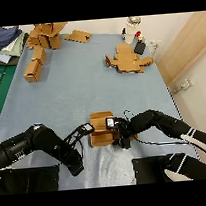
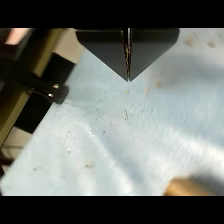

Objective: Fold the box.

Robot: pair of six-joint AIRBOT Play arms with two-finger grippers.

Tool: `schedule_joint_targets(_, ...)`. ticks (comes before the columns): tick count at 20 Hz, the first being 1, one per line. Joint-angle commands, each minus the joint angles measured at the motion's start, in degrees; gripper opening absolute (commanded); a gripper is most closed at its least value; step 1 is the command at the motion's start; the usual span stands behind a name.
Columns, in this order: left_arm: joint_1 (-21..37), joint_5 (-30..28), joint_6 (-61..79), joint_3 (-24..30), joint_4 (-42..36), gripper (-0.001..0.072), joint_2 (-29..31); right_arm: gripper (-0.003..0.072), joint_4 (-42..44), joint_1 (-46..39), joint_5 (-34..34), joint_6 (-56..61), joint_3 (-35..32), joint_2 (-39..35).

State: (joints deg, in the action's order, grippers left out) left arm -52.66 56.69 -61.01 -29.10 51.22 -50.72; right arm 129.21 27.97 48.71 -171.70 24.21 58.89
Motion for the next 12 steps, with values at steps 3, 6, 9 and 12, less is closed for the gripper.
schedule_joint_targets(3,1.73,-18.56,27.36,2.4,3.32,0.0686,-1.9,0.05,0.0,0.02,0.0,0.0,0.02,-0.04)
schedule_joint_targets(6,4.2,-27.19,33.05,5.38,3.82,0.0695,-1.75,0.0501,0.02,0.02,-0.02,0.0,0.02,-0.04)
schedule_joint_targets(9,6.34,-29.7,40.65,6.69,-1.57,0.0695,-2.62,0.05,0.02,0.02,0.0,0.0,0.02,-0.04)
schedule_joint_targets(12,6.34,-29.79,51.58,6.69,-11.52,0.0694,-5.44,0.05,0.0,0.02,0.0,0.0,0.0,-0.02)
